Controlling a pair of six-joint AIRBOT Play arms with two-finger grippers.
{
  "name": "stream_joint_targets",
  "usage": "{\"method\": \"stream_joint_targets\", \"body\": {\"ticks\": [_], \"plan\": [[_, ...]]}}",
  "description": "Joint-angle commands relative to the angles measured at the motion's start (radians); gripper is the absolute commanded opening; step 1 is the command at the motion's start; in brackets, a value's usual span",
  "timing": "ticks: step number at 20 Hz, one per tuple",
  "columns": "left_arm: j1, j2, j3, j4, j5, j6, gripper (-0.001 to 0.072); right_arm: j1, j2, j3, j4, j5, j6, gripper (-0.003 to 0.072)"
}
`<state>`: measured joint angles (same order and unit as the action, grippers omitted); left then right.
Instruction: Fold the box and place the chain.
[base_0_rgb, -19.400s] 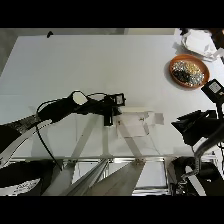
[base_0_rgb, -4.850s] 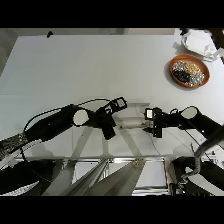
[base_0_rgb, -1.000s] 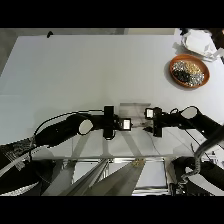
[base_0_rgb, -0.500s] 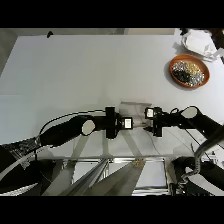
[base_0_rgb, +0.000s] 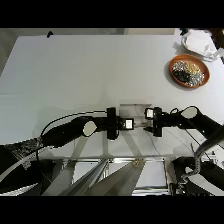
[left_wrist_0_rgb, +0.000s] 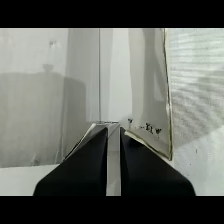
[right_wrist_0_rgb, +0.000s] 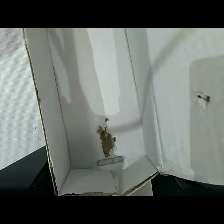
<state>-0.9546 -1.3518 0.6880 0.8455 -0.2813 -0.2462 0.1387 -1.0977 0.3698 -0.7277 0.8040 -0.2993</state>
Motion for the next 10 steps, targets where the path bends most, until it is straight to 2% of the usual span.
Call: {"method": "stream_joint_targets", "body": {"ticks": [1, 3, 4, 6, 10], "plan": [[-0.001, 0.0, 0.0, -0.001, -0.003, -0.001, 0.0083, 0.0, 0.0, 0.0, 0.001, -0.001, 0.003, 0.04], [-0.001, 0.0, 0.0, -0.001, -0.004, -0.001, 0.0094, 0.0, 0.0, 0.0, 0.001, -0.001, 0.003, 0.04], [-0.001, 0.0, 0.0, -0.001, -0.004, -0.001, 0.0141, 0.0, 0.0, 0.0, 0.001, -0.001, 0.003, 0.04], [-0.001, 0.002, 0.0, -0.001, -0.003, -0.001, 0.0396, 0.0, 0.0, 0.0, 0.001, -0.001, 0.003, 0.04], [0.002, 0.042, 0.0, 0.0, -0.01, -0.042, 0.0413, 0.0, 0.0, 0.0, 0.001, -0.001, 0.003, 0.04]]}}
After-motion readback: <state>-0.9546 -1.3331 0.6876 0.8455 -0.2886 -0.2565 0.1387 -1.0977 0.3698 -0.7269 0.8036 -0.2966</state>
